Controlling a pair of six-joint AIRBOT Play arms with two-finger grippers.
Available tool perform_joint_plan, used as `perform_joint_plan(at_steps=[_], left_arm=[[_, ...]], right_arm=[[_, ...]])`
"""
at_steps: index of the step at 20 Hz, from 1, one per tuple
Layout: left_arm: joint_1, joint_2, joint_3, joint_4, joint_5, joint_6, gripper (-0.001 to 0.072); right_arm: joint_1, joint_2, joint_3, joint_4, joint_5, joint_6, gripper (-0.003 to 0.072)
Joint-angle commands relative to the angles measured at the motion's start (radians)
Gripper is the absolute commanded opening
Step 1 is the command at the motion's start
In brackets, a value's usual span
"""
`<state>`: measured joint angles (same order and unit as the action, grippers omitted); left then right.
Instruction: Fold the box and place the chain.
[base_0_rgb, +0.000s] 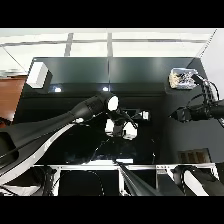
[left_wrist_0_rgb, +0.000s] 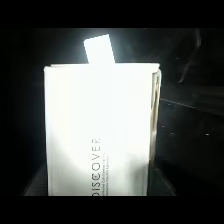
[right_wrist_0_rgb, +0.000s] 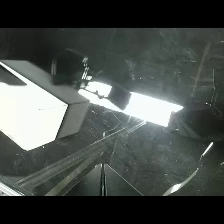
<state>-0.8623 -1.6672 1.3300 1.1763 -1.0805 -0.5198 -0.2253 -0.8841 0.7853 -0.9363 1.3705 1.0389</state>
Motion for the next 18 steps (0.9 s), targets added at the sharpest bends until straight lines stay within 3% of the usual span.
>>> perform_joint_plan(at_steps=[1, 4, 7, 10, 13, 18], left_arm=[[-0.006, 0.010, 0.001, 0.108, 0.031, -0.122, 0.0398], [0.051, 0.098, 0.002, 0.238, 0.017, -0.344, 0.0396], [0.167, 0.226, 0.002, 0.359, -0.096, -0.575, 0.0396], [0.324, 0.354, 0.001, 0.410, -0.224, -0.761, 0.0396], [0.500, 0.443, 0.000, 0.415, -0.279, -0.883, 0.0396], [0.851, 0.444, -0.032, 0.415, -0.297, -0.911, 0.0396]], right_arm=[[0.000, 0.000, 0.000, 0.000, -0.002, 0.001, 0.0014], [0.000, 0.000, 0.000, 0.001, -0.002, 0.001, 0.0014], [0.000, 0.000, 0.000, 0.000, -0.002, 0.001, 0.0014], [0.000, 0.000, 0.000, 0.001, -0.002, 0.001, 0.0014], [0.000, 0.000, 0.000, 0.002, -0.002, 0.002, 0.0014], [0.000, 0.000, 0.000, 0.002, -0.002, 0.005, 0.0014]])
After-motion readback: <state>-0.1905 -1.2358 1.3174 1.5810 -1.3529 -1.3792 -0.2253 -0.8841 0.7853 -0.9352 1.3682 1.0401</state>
